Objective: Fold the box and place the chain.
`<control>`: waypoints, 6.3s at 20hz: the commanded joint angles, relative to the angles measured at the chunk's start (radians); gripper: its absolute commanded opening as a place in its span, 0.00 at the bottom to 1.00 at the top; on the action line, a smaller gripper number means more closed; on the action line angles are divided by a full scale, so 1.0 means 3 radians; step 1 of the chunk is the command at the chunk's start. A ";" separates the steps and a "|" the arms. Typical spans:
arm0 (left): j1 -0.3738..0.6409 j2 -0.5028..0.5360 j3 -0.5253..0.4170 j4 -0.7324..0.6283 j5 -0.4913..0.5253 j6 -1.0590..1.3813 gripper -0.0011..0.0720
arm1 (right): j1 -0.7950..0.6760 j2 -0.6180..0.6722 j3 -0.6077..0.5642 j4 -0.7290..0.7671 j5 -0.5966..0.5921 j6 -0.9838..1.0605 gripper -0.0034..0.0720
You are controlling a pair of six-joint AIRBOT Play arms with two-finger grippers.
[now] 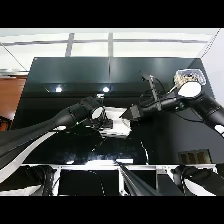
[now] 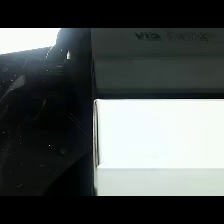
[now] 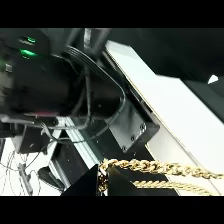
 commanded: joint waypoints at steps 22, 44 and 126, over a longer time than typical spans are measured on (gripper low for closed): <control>0.0001 -0.0001 0.0003 0.0001 0.0000 0.0001 0.06 | -0.1396 0.0149 -0.0242 -0.0853 -0.0458 0.0141 0.48; 0.0001 -0.0001 0.0003 0.0003 -0.0023 0.0001 0.06 | -0.1634 -0.1611 0.1012 -0.2286 -0.1982 0.2185 0.64; 0.0000 -0.0001 0.0003 0.0000 -0.0013 0.0001 0.06 | -0.1705 -0.1732 0.1320 -0.3079 -0.1118 0.2960 0.07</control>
